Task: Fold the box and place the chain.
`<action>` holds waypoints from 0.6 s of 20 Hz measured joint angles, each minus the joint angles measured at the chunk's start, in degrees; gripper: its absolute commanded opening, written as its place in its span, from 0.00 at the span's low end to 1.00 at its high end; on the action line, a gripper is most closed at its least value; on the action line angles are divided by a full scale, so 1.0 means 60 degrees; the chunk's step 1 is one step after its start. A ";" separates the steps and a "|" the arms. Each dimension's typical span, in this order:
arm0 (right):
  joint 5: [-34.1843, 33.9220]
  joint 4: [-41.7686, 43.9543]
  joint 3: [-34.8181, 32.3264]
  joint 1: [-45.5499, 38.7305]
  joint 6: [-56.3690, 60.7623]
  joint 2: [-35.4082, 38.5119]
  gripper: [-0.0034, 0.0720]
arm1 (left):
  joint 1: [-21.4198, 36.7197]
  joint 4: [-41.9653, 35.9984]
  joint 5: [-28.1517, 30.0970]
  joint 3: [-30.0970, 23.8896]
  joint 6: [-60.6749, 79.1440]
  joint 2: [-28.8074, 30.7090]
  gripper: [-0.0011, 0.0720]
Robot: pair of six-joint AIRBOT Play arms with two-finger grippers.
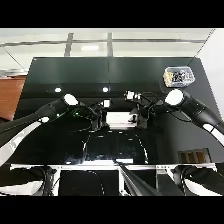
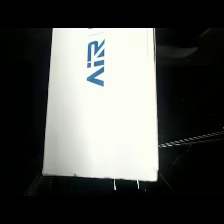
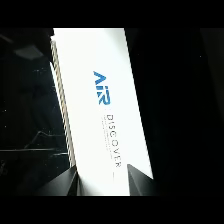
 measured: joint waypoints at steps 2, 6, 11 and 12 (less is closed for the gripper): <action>-0.0004 0.0004 0.0000 0.0000 0.0069 0.0000 0.55 | -0.0004 0.0000 0.0000 0.0000 -0.0007 0.0000 0.77; 0.0025 0.0004 0.0000 0.0000 0.0197 0.0091 0.54 | -0.0004 -0.0007 0.0004 0.0000 -0.0018 0.0000 0.77; -0.0036 -0.0047 -0.0106 0.0055 0.0331 0.0160 0.54 | 0.0000 -0.0007 0.0007 0.0000 -0.0015 0.0000 0.77; -0.0087 -0.0069 -0.0197 0.0087 0.0357 0.0157 0.54 | 0.0000 -0.0007 0.0007 0.0000 -0.0011 0.0000 0.77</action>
